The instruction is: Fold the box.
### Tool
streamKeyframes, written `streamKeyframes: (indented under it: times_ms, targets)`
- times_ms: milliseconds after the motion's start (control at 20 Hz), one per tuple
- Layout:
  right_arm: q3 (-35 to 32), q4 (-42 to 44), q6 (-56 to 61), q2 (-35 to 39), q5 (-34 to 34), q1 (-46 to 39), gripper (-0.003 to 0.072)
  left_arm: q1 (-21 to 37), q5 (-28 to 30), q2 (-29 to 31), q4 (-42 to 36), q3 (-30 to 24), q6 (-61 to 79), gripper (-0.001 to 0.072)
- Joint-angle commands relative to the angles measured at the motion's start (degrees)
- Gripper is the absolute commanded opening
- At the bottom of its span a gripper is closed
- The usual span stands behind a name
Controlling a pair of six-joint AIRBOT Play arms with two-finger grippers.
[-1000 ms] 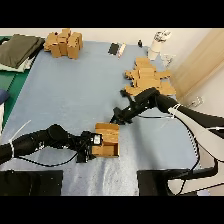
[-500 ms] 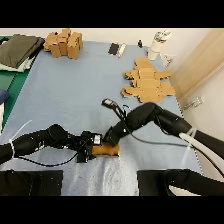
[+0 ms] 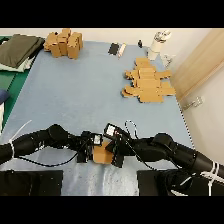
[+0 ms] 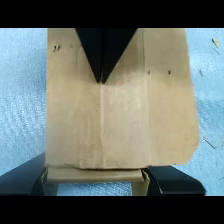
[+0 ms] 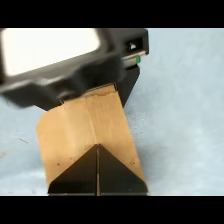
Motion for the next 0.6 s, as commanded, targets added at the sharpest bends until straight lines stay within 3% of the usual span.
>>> streamKeyframes:
  times_ms: [0, 50, 150, 200, 550]
  targets:
    - [-1.7, -5.4, -3.1, 3.0, 4.0, 2.4, 0.0293, 0.0, 0.0, 0.0, 0.0, 0.0, 0.0, 0.0523]
    - [-1.7, -5.4, -4.8, 3.7, 3.8, 2.6, 0.0452, 0.0, 0.0, 0.0, 0.0, 0.0, 0.0, 0.0523]
    - [-1.7, -5.4, -8.2, 5.2, 3.3, 3.2, 0.0466, 0.0, 0.0, 0.0, 0.0, 0.0, 0.0, 0.0523]
    - [-1.7, -5.4, -9.9, 5.9, 3.0, 3.9, 0.0533, 0.0, 0.0, 0.0, 0.0, 0.0, 0.0, 0.0523]
    - [-1.7, -6.2, -12.5, 2.3, 1.6, 5.9, 0.0603, 0.0, 0.0, 0.0, 0.0, 0.0, 0.0, 0.0523]
